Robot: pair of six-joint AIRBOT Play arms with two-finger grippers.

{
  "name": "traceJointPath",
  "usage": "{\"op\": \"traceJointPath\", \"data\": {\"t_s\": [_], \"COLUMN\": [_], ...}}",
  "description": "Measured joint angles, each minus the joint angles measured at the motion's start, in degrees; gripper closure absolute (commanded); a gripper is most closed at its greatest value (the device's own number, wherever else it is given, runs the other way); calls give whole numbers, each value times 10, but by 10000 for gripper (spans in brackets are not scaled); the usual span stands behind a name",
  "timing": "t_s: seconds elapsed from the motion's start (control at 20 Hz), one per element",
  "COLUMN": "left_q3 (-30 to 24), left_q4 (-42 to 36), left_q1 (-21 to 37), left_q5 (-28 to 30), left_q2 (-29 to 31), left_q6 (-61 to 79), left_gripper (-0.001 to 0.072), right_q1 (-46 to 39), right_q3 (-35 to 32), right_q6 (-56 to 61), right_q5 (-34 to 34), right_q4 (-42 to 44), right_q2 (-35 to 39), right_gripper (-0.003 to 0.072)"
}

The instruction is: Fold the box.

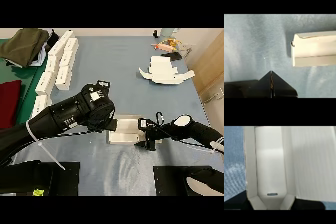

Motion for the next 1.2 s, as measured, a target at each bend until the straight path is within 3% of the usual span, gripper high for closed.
{"op": "traceJointPath", "data": {"t_s": [0.25, 0.45, 0.5, 0.55, 0.85, 1.05, 1.2], "left_q3": [-7, -87, -116, -144, -307, -388, -413], "left_q4": [-3, -57, -89, -121, -333, -493, -575], "left_q1": [8, 84, 111, 136, 269, 301, 309], "left_q5": [42, 121, 146, 165, 299, 386, 426], "left_q2": [14, 75, 96, 113, 160, 156, 125], "left_q6": [125, 334, 422, 512, 1018, 1273, 1381], "left_gripper": [697, 691, 490, 14, 16, 15, 15], "right_q1": [0, 0, 0, 0, 0, 0, 0], "right_q3": [0, 0, 0, 0, 0, 0, 0], "right_q6": [0, 0, 0, 0, 0, 0, 0], "right_q5": [0, 0, 0, 0, 0, 0, 0], "right_q4": [0, 0, 0, 0, 0, 0, 0], "right_q2": [0, 0, 0, 0, 0, 0, 0], "right_gripper": [167, 167, 167, 167, 167, 167, 167]}}
